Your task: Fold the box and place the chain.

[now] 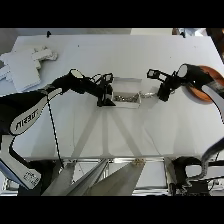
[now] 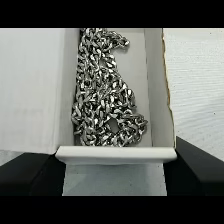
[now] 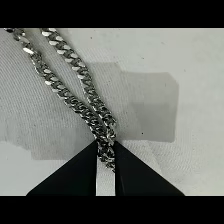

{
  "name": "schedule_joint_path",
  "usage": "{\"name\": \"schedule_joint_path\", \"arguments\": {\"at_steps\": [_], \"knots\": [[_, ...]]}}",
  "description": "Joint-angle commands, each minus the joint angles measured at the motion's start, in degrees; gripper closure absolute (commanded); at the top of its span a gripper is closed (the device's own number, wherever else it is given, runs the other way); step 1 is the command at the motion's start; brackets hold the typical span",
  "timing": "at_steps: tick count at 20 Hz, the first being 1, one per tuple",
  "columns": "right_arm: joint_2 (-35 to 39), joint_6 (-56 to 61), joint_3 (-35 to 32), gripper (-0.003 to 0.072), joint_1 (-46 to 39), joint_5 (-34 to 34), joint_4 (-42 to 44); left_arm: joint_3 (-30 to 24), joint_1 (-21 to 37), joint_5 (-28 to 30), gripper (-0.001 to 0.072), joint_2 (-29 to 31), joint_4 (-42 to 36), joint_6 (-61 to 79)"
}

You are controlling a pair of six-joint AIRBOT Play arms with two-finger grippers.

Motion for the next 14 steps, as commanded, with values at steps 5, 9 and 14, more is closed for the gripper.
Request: {"name": "schedule_joint_path", "arguments": {"at_steps": [5, 9, 14], "knots": [[6.1, 5.9, 0.0, 0.0679, 0.3, -0.3, -0.2, 0.0, 0.0, 0.0, 0.0143, 0.0, 0.0, 0.0], [11.1, 9.0, 0.0, 0.0679, 0.3, -0.5, 0.7, 0.0, 0.0, 0.0, 0.0143, 0.0, 0.0, 0.0], [14.6, 10.3, 0.0, 0.0679, 1.7, -0.1, 10.0, 0.0, 0.0, 0.0, 0.0143, 0.0, 0.0, 0.0]]}}
